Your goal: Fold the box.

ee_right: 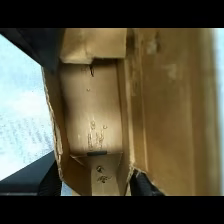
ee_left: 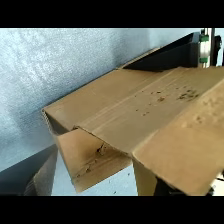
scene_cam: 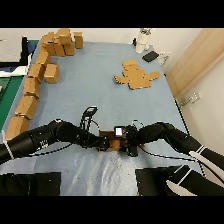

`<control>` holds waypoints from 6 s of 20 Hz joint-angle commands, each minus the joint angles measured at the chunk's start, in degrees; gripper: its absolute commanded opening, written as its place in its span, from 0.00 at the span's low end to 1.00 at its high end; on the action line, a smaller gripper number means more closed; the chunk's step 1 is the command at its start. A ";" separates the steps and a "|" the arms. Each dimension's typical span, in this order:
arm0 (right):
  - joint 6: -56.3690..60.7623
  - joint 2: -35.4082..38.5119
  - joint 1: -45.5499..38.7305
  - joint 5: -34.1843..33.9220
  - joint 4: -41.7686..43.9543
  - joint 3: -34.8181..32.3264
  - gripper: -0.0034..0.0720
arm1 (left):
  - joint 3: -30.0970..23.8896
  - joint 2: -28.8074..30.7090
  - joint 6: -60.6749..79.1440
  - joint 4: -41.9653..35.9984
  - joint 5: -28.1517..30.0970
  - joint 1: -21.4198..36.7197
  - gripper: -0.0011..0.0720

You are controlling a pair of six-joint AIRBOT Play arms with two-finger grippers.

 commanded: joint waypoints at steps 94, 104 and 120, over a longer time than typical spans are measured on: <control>0.00 0.04 0.04 -0.02 0.02 0.02 0.72 | -13.25 4.31 29.97 -27.12 -6.86 18.34 0.48; 0.00 0.04 0.04 -0.02 0.02 0.02 0.72 | -12.83 4.96 22.67 -17.66 -12.28 20.72 0.49; 0.00 0.04 0.04 -0.02 0.02 0.02 0.72 | -10.58 4.33 28.59 -25.49 -7.67 17.51 0.50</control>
